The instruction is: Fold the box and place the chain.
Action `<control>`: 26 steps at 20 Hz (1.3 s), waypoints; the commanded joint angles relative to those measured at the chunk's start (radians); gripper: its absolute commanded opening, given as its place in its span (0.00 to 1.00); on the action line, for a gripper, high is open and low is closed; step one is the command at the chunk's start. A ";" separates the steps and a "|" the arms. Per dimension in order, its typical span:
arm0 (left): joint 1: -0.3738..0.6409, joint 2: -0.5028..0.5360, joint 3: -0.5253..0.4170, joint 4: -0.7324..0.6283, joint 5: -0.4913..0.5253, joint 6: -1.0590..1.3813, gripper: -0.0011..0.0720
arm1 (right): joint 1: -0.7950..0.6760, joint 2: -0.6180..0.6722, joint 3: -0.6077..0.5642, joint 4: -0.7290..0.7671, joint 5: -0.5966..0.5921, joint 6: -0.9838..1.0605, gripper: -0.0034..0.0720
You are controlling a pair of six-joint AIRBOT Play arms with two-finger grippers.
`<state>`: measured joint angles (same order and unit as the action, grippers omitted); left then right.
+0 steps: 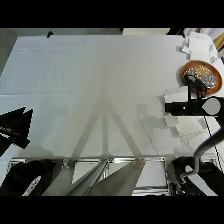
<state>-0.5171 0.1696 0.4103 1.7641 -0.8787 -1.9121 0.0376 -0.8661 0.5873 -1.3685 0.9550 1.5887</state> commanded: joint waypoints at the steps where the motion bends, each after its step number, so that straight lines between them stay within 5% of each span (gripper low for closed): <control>1: 0.000 0.002 0.000 0.000 0.000 0.000 0.39 | 0.001 0.000 0.000 0.000 0.001 0.000 0.07; 6: 0.000 0.002 0.000 -0.001 0.000 0.000 0.39 | -0.049 -0.001 0.161 -0.117 0.026 0.001 0.07; 11: 0.000 0.002 0.000 0.000 0.000 0.000 0.39 | -0.378 -0.112 0.477 -0.232 0.086 -0.051 0.07; 14: 0.000 0.002 0.000 -0.001 0.000 0.000 0.39 | -0.544 -0.254 0.634 -0.230 0.164 -0.268 0.08; 15: 0.000 0.002 0.000 -0.001 -0.001 0.000 0.39 | -0.573 -0.288 0.648 -0.232 0.194 -0.385 0.19; 17: 0.000 0.002 0.000 -0.001 0.000 0.000 0.39 | -0.614 -0.343 0.648 -0.232 0.224 -0.491 0.58; 18: 0.000 0.002 0.000 -0.001 0.000 0.000 0.39 | -0.630 -0.370 0.648 -0.233 0.220 -0.529 0.65; 26: 0.000 0.002 0.000 -0.001 0.000 0.000 0.39 | -0.702 -0.624 0.647 -0.233 0.337 -0.759 0.76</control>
<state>-0.5171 0.1699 0.4103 1.7630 -0.8795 -1.9121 -0.6418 -1.4048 1.2308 -1.6020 1.2423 0.9192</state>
